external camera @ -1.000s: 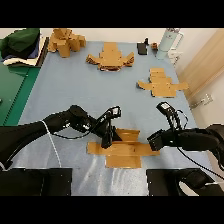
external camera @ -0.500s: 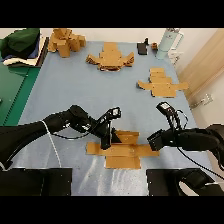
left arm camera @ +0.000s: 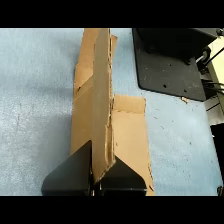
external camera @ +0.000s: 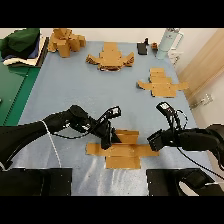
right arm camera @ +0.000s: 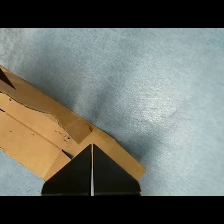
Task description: Fold the box.
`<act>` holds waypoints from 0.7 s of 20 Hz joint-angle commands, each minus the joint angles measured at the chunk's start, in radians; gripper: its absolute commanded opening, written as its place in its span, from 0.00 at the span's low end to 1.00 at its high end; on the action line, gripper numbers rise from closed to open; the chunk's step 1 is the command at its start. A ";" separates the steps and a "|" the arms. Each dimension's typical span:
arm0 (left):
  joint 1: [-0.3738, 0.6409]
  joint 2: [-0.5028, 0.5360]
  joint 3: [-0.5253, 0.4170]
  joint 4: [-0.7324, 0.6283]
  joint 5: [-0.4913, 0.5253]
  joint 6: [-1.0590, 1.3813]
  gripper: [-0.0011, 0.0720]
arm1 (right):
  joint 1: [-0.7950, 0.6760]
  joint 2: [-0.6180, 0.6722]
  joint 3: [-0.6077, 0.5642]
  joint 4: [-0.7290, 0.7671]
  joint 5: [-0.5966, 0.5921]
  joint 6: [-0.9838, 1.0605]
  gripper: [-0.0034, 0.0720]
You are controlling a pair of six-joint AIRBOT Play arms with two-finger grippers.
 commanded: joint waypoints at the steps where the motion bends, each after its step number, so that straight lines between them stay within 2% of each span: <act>1: 0.000 0.000 0.000 -0.004 0.019 -0.008 0.03 | 0.001 0.001 0.000 0.000 0.000 -0.001 0.05; 14: 0.000 -0.001 0.000 -0.028 0.024 -0.004 0.03 | 0.001 0.001 0.000 -0.002 0.000 -0.009 0.05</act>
